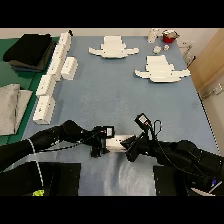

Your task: Fold the box.

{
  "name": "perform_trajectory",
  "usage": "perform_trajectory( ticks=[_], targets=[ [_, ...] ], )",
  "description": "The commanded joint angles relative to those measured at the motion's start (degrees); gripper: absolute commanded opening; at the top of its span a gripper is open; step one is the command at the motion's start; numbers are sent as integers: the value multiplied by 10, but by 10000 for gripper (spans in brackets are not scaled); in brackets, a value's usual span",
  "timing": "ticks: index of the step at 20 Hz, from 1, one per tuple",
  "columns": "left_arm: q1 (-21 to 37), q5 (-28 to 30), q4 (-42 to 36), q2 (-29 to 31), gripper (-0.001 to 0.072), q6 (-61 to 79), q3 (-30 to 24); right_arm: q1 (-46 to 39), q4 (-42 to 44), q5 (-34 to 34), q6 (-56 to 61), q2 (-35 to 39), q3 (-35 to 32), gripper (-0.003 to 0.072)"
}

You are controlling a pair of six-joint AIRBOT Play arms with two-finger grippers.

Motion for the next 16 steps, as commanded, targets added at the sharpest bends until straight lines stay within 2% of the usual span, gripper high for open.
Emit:
perform_trajectory(
  ticks=[1, 10, 16],
  targets=[
    [0, 0, 0, 0, 458, 0, 0, 1, 1, -3, 3, 0, -12, 2],
    [0, 0, 0, 0, 457, 0, 0, 35, -2, 53, -18, -1, -44, 2],
    [0, 0, 0, 0, 458, 0, 0, 37, -31, 56, -19, -1, -44, 2]
  ],
)
